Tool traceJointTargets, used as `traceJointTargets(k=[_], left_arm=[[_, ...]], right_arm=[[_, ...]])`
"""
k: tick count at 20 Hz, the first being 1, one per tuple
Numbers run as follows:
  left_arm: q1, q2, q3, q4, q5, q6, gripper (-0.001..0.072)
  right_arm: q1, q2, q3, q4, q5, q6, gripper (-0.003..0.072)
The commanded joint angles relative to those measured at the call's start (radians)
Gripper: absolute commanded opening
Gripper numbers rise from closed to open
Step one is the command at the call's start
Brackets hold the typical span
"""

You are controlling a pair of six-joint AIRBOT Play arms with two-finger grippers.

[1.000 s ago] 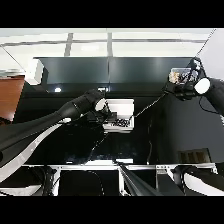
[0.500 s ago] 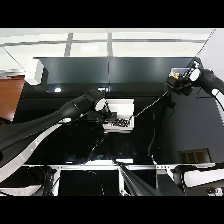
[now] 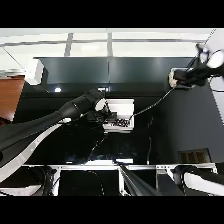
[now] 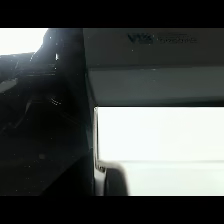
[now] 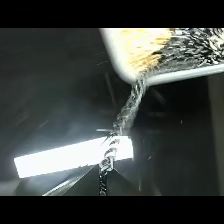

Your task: Fold the box and place the chain.

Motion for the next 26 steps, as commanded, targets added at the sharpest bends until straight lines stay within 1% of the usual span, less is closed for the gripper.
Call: traceJointTargets(k=[1,3,5,6,9,10,15,17,19,22,26], left_arm=[[0.001,0.0,0.0,0.0,0.0,0.0,0.0028],[0.001,0.0,0.0,0.0,0.0,0.0,0.0028],[0.001,0.0,0.0,0.0,0.0,0.0,0.0028],[0.001,0.0,0.0,0.0,0.0,0.0,0.0028],[0.001,0.0,0.0,0.0,0.0,0.0,0.0028],[0.001,0.0,0.0,0.0,0.0,0.0,0.0028],[0.001,0.0,0.0,0.0,0.0,0.0,0.0028],[0.001,0.0,0.0,0.0,0.0,0.0,0.0028],[0.001,0.0,0.0,0.0,0.0,0.0,0.0028],[0.001,0.0,0.0,0.0,0.0,0.0,0.0028],[0.001,0.0,0.0,0.0,0.0,0.0,0.0028]], right_arm=[[0.049,0.295,0.003,0.057,0.077,-0.1,0.0017],[0.063,0.422,0.003,0.134,0.043,-0.1,0.0017],[0.064,0.485,0.003,0.245,0.071,-0.113,0.0017],[0.064,0.502,0.003,0.33,0.095,-0.146,0.0016],[0.064,0.515,0.005,0.644,0.079,-0.268,0.0017],[0.064,0.515,0.005,0.719,0.068,-0.284,0.0016],[0.064,0.515,0.006,0.982,0.047,-0.37,0.0016],[0.064,0.515,0.006,1.049,0.036,-0.4,0.0016],[0.064,0.515,0.006,1.075,0.037,-0.404,0.0016],[0.085,0.515,0.006,1.087,0.03,-0.404,0.0016],[0.164,0.515,0.006,1.081,-0.012,-0.404,0.0016]])
